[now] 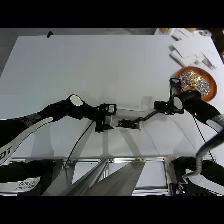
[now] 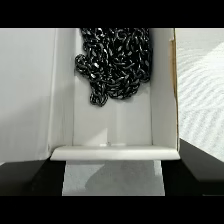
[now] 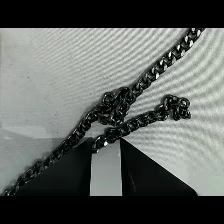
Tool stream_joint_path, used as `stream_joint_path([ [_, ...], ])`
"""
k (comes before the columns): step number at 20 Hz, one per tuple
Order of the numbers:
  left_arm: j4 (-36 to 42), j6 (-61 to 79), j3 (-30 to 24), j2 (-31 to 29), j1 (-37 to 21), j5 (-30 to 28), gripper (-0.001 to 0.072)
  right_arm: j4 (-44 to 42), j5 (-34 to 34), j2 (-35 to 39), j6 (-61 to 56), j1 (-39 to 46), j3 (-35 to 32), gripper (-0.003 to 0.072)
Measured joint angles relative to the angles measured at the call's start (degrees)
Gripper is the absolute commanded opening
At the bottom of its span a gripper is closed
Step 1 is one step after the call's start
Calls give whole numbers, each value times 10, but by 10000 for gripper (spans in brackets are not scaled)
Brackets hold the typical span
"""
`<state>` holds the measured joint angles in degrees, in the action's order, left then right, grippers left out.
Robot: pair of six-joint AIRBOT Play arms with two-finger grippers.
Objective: Fold the box and place the chain.
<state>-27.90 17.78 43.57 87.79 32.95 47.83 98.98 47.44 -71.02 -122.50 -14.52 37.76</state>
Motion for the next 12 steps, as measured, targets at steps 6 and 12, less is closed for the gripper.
stream_joint_path([
  [6,0,0,0,0,0,0,150,-5,44,14,39,0,-2,16],
  [12,0,0,0,0,0,0,150,-23,94,148,97,-3,0,16],
])
